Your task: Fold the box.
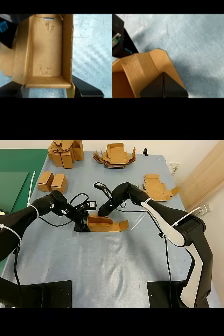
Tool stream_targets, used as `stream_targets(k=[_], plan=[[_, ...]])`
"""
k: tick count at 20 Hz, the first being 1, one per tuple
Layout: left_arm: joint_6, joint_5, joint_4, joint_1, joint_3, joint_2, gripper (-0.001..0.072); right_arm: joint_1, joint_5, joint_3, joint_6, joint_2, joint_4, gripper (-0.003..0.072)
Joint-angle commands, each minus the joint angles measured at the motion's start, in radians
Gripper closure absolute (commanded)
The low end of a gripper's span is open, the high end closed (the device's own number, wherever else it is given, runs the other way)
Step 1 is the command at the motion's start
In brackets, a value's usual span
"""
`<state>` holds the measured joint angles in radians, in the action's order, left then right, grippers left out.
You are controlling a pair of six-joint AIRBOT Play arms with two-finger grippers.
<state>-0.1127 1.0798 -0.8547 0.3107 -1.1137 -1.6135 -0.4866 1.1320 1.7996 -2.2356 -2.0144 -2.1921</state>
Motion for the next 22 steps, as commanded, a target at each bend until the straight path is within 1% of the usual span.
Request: stream_targets(k=[1,2,4,6,8,9,10,12,13,14,15,17,20,21,22], plan=[[0.001,-0.007,0.001,-0.001,0.000,-0.001,0.0605,0.012,0.067,0.047,0.002,0.048,0.050,0.0683],[0.001,-0.007,0.000,-0.001,0.000,-0.001,0.0604,0.021,0.035,0.047,-0.002,0.097,0.061,0.0684],[0.000,-0.007,0.000,-0.001,0.000,-0.001,0.0604,0.047,0.030,0.030,-0.063,0.225,0.065,0.0684],[0.001,-0.007,-0.001,-0.001,0.000,-0.001,0.0604,0.063,0.038,-0.060,-0.136,0.369,0.065,0.0684],[0.000,-0.008,-0.002,-0.001,0.000,-0.001,0.0604,0.069,0.039,-0.241,-0.198,0.530,0.077,0.0684],[0.000,-0.011,-0.002,-0.001,0.000,-0.001,0.0604,0.069,0.039,-0.337,-0.220,0.586,0.096,0.0683],[0.000,-0.016,-0.002,-0.001,0.000,-0.001,0.0604,0.067,0.034,-0.437,-0.241,0.625,0.130,0.0682],[0.000,-0.018,-0.002,-0.001,0.000,-0.001,0.0605,0.067,0.015,-0.582,-0.288,0.632,0.202,0.0670],[0.001,-0.018,-0.002,-0.001,0.000,-0.001,0.0604,0.067,-0.015,-0.629,-0.328,0.621,0.214,0.0451],[0.001,-0.022,-0.002,-0.001,0.000,-0.001,0.0605,0.067,-0.063,-0.657,-0.367,0.603,0.210,0.0143],[0.000,-0.027,-0.002,-0.001,0.000,-0.001,0.0604,0.061,-0.110,-0.671,-0.407,0.579,0.209,0.0084],[0.001,-0.032,-0.002,-0.001,0.000,-0.001,0.0604,0.033,-0.190,-0.671,-0.483,0.530,0.196,0.0084],[0.001,-0.032,-0.002,-0.001,0.000,-0.001,0.0605,-0.017,-0.369,-0.671,-0.523,0.479,0.191,0.0084],[0.001,-0.032,-0.002,-0.001,0.000,-0.001,0.0604,-0.026,-0.405,-0.670,-0.523,0.472,0.169,0.0089],[0.001,-0.032,-0.002,-0.001,0.000,-0.001,0.0605,-0.034,-0.412,-0.668,-0.524,0.467,0.142,0.0091]])
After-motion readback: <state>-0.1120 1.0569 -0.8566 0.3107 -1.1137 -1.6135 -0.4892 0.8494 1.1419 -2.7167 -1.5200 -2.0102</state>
